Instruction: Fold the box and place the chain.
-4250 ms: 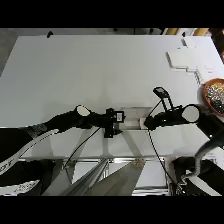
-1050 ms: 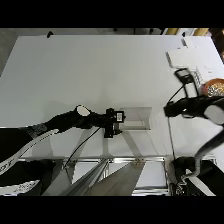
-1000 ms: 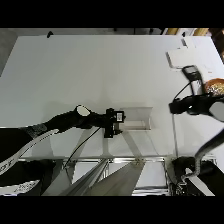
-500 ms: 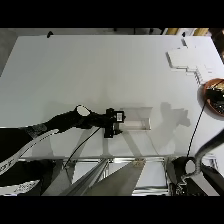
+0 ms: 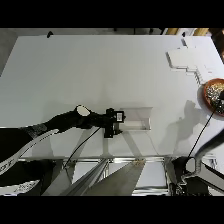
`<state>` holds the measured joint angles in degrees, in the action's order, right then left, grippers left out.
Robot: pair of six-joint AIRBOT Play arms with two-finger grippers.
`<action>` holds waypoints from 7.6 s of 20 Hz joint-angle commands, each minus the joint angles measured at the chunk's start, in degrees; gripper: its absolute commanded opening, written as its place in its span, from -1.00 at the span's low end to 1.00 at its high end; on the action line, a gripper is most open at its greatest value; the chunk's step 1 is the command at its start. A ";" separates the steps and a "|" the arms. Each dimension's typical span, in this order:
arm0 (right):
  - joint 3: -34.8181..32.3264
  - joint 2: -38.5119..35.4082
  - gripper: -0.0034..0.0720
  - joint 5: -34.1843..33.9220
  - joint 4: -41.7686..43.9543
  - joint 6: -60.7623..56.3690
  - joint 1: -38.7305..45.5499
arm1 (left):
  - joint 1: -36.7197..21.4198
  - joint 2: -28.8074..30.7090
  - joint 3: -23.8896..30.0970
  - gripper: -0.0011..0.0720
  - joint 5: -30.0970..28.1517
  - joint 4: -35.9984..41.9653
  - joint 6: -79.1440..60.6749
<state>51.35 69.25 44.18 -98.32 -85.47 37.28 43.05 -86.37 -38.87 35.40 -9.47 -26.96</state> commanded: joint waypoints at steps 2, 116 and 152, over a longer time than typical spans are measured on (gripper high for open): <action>1.62 5.90 -0.49 -0.09 1.64 3.04 0.76 | 0.02 0.04 -0.02 -0.12 0.02 -0.02 -0.02; -12.52 -16.22 -0.86 21.84 51.01 63.17 -54.86 | 0.02 0.04 -0.02 -0.12 0.00 0.00 -0.02; -25.22 -8.48 -0.38 11.28 40.24 95.01 -35.89 | 0.02 0.04 -0.02 -0.12 0.00 -0.02 -0.02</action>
<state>26.70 59.29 56.82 -58.54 8.05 1.32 43.05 -86.37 -38.87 35.42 -9.47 -26.98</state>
